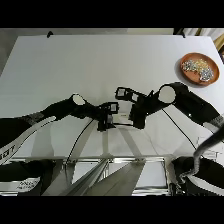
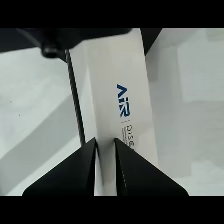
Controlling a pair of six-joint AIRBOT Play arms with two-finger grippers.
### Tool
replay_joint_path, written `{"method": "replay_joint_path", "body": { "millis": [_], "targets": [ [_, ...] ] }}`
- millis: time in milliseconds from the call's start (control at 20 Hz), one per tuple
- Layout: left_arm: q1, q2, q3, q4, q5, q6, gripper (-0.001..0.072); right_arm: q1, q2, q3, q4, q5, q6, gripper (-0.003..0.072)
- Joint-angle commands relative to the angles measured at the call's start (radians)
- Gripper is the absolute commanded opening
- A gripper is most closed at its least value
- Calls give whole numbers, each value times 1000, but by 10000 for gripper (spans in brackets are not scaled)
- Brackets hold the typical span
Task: Fold the box and place the chain.
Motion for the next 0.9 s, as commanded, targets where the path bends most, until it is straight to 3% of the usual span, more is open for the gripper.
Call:
{"method": "replay_joint_path", "body": {
  "millis": [0, 450, 550, 700, 850],
  "targets": [
    [0, 0, 0, 1, -2, 1, 273, 12, -1, -24, 6, -23, 2, 88],
    [0, 0, 0, 1, -2, 1, 273, 12, -1, -47, 12, 17, 1, 124],
    [0, 0, 0, 1, -2, 1, 273, 12, -1, -47, 11, 28, 1, 211],
    [0, 0, 0, 1, -2, 1, 273, 12, 0, -47, 12, 25, 0, 283],
    [0, 0, 0, 1, -2, 1, 273, 12, 11, -47, 11, 13, -3, 283]
  ]
}}
